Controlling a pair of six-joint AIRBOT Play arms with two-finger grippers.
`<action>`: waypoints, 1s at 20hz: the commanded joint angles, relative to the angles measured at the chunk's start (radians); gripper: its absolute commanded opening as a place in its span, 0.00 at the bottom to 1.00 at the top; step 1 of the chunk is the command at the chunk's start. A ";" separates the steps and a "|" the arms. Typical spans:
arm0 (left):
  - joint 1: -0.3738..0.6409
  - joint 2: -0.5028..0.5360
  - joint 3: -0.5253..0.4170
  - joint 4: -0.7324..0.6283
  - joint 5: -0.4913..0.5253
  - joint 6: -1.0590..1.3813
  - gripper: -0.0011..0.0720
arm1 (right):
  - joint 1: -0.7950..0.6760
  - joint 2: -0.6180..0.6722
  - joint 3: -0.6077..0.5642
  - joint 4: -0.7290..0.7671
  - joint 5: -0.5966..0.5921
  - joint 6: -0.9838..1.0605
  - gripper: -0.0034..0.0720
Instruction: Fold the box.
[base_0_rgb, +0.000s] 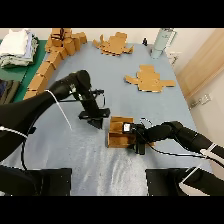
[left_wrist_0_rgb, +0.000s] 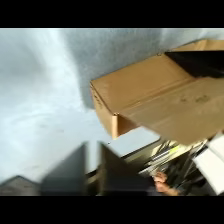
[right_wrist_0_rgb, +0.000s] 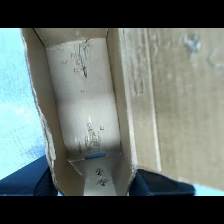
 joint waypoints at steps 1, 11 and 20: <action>0.072 0.003 0.002 0.025 -0.011 0.322 0.03 | 0.000 0.000 0.000 0.000 0.000 0.000 0.71; 0.002 0.433 -0.550 -0.028 0.544 1.081 0.03 | 0.000 0.000 0.000 0.000 0.000 0.000 0.71; -0.013 0.412 -0.750 -0.487 0.748 1.925 0.97 | 0.000 0.000 0.000 0.000 0.000 0.000 0.71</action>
